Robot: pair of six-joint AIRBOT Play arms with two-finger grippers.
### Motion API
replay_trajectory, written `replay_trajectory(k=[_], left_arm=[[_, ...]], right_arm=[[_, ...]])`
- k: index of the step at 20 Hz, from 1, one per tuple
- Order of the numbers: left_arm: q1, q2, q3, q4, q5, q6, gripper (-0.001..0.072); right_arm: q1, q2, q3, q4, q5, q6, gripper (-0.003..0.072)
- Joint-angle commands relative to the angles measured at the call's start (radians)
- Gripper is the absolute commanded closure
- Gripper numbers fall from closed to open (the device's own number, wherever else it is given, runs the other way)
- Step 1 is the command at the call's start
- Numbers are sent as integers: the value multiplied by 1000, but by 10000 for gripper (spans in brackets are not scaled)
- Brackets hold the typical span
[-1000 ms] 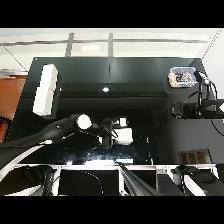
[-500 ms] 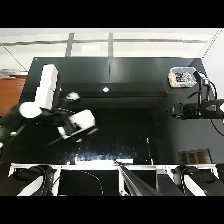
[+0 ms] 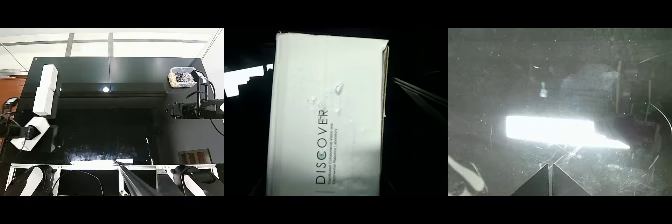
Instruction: Fold the box and place the chain.
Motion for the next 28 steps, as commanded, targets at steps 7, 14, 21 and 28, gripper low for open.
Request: replay_trajectory(k=[7,14,21,28], left_arm=[[61,-84,-2,-154,233,-6,338],[-39,-142,-3,-164,333,-7,84],[-76,-106,31,-164,347,-26,-9],[-140,69,106,-405,328,-81,555]], right_arm=[[0,0,1,3,-23,-11,647],[0,0,1,3,-24,-10,647],[0,0,1,3,-28,-10,648],[0,0,1,-34,-63,-11,647]])
